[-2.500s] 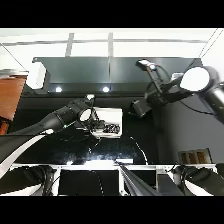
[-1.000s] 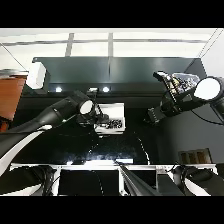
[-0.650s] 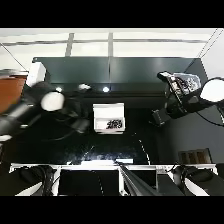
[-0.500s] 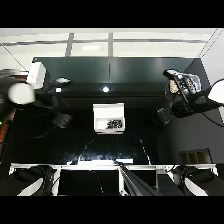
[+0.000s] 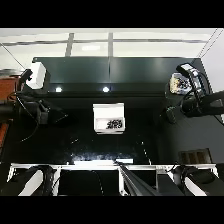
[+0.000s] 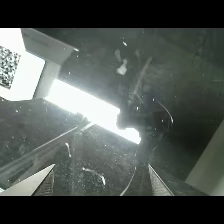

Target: Fold the box and place the chain.

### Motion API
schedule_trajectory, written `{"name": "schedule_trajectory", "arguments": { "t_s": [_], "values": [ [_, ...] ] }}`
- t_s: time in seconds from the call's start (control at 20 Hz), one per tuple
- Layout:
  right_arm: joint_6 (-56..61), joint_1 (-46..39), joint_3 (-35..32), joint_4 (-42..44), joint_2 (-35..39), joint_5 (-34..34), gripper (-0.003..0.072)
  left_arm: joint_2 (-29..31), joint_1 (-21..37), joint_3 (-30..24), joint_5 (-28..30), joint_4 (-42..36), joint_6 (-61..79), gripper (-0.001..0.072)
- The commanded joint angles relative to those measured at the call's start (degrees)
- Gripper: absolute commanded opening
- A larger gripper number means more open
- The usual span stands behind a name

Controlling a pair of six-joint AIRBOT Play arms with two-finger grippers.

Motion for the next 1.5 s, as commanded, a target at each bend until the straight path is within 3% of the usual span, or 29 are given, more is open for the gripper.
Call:
{"name": "schedule_trajectory", "arguments": {
  "t_s": [0.0,0.2,0.4,0.55,0.7,1.3,1.45],
  "values": [
    [1.1,-0.2,0.0,-0.3,0.5,0.6,0.0698,0.2,-0.3,-5.2,6.1,-6.0,23.3,0.0688],
    [2.5,-0.2,0.0,-0.3,0.5,1.6,0.0698,-1.2,-8.8,-6.0,8.7,10.2,26.9,0.0687],
    [5.7,-0.2,0.0,-0.8,0.5,-0.2,0.0698,-5.3,-17.1,-6.0,14.8,11.0,26.7,0.0675],
    [7.5,-0.2,0.0,-1.5,0.5,-0.1,0.0698,-8.8,-21.4,-6.0,15.7,11.1,26.4,0.06],
    [7.5,-0.2,0.0,-1.5,0.5,-0.1,0.0698,-9.8,-22.0,-6.0,16.9,11.2,18.5,0.0593],
    [7.5,-0.2,0.0,-1.6,0.5,-0.2,0.0698,-9.8,-21.6,-6.0,18.9,11.2,18.7,0.0593],
    [7.5,-0.2,0.0,-1.6,0.5,-0.2,0.0698,-9.8,-21.5,-6.0,18.9,11.2,11.2,0.0593]
  ]
}}
